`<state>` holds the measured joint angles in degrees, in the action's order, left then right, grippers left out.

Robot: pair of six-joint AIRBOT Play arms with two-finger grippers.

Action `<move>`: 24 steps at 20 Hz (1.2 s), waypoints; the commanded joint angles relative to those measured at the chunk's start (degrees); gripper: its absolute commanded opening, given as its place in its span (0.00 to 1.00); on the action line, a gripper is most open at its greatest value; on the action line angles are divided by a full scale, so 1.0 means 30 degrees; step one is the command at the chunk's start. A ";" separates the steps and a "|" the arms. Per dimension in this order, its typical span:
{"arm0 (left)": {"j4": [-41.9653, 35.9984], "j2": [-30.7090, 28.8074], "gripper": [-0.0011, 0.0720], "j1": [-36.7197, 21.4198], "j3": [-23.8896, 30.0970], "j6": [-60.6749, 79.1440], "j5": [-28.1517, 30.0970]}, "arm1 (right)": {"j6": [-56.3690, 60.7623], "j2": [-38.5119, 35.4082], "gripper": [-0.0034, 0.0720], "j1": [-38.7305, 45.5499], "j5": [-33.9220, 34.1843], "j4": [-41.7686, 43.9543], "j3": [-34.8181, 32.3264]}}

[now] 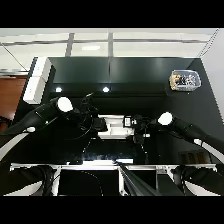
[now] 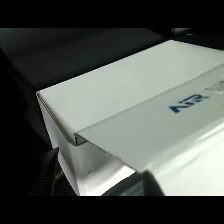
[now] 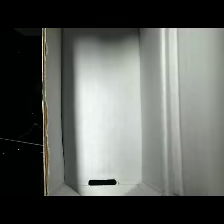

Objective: Fold the box and place the chain.

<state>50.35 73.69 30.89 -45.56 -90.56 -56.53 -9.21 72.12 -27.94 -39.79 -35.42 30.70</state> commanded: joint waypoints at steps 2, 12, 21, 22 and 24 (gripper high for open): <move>0.1727 0.0080 0.78 0.0656 -0.0029 -0.2506 0.1188 | 0.0007 -0.0015 0.28 0.0015 -0.0007 0.0000 -0.0007; 0.2725 0.0080 0.78 0.1100 -0.0036 -0.3614 0.1173 | 0.0007 -0.0015 0.28 0.0015 -0.0007 0.0007 -0.0007; 0.5748 0.0321 0.78 0.3366 -0.1938 -0.7125 0.0510 | 0.0007 -0.0015 0.28 0.0015 -0.0007 0.0007 -0.0007; 0.5923 0.0393 0.78 0.3388 -0.2106 -0.7431 0.0102 | 0.0007 -0.0015 0.28 0.0015 -0.0007 0.0007 -0.0007; 0.6149 0.0452 0.72 0.3446 -0.2259 -0.7803 -0.0692 | 0.0007 -0.0015 0.28 0.0015 -0.0007 0.0007 -0.0007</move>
